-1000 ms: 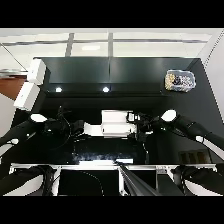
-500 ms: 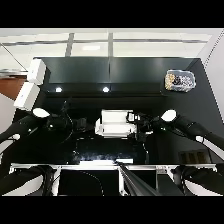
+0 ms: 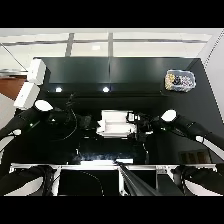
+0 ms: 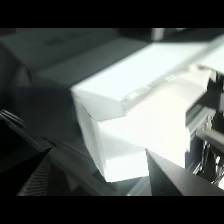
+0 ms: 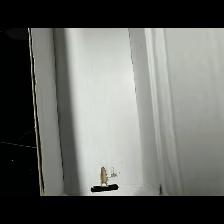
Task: Fold the box and place the chain.
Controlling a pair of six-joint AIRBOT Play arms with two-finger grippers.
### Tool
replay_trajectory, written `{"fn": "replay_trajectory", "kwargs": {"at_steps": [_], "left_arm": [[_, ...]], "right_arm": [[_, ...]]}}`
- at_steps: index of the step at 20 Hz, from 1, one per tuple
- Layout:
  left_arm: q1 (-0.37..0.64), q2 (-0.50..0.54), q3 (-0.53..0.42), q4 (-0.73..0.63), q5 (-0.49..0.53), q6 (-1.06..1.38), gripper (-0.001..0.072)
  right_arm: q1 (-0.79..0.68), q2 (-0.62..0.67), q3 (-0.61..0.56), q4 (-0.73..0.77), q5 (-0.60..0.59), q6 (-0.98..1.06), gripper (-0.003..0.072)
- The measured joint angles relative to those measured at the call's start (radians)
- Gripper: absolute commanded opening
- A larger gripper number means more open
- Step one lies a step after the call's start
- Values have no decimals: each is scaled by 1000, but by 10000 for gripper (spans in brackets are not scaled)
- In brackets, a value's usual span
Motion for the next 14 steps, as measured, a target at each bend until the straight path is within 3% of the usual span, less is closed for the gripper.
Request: {"fn": "replay_trajectory", "kwargs": {"at_steps": [7, 14], "left_arm": [[-132, 0, 6, 1, 129, -39, 707], [-197, 0, 6, 8, 244, -95, 697]], "right_arm": [[0, 0, 0, 0, 0, 0, 474], [0, 0, 0, 0, 0, 0, 474]]}}
